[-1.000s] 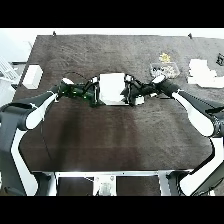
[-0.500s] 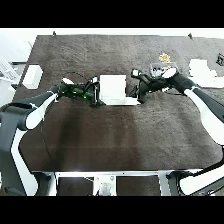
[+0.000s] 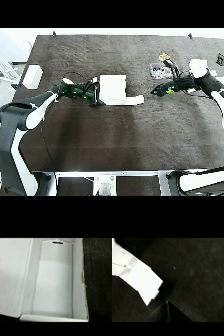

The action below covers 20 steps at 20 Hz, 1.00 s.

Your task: Fold the box and place the chain.

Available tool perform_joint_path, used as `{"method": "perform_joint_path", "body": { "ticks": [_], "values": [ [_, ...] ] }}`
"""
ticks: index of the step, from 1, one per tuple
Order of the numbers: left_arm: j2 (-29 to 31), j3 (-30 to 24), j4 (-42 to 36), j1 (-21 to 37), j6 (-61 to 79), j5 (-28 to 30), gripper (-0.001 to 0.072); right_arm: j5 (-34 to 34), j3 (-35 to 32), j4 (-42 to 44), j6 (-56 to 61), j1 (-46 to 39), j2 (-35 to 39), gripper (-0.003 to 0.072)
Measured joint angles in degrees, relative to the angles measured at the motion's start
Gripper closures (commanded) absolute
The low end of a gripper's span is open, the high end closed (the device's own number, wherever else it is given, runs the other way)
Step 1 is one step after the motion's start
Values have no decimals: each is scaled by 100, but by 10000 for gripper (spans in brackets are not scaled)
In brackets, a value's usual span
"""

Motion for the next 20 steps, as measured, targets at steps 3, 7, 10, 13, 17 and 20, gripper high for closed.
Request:
{"method": "perform_joint_path", "body": {
  "ticks": [3,7,10,13,17,20],
  "values": [
    [0,0,0,0,0,0,294,-20,-170,92,356,-116,-179,682],
    [0,0,0,0,-2,0,294,-111,-247,708,542,31,-562,682],
    [0,0,0,-2,-2,0,294,-140,-267,966,610,321,-850,682],
    [0,0,0,-2,-2,0,294,-197,-245,1165,621,621,-1010,682],
    [0,0,2,0,-2,0,294,-177,-52,1561,627,931,-1073,682],
    [0,0,0,0,-2,0,294,-136,92,1714,638,1078,-1010,682]
  ]
}}
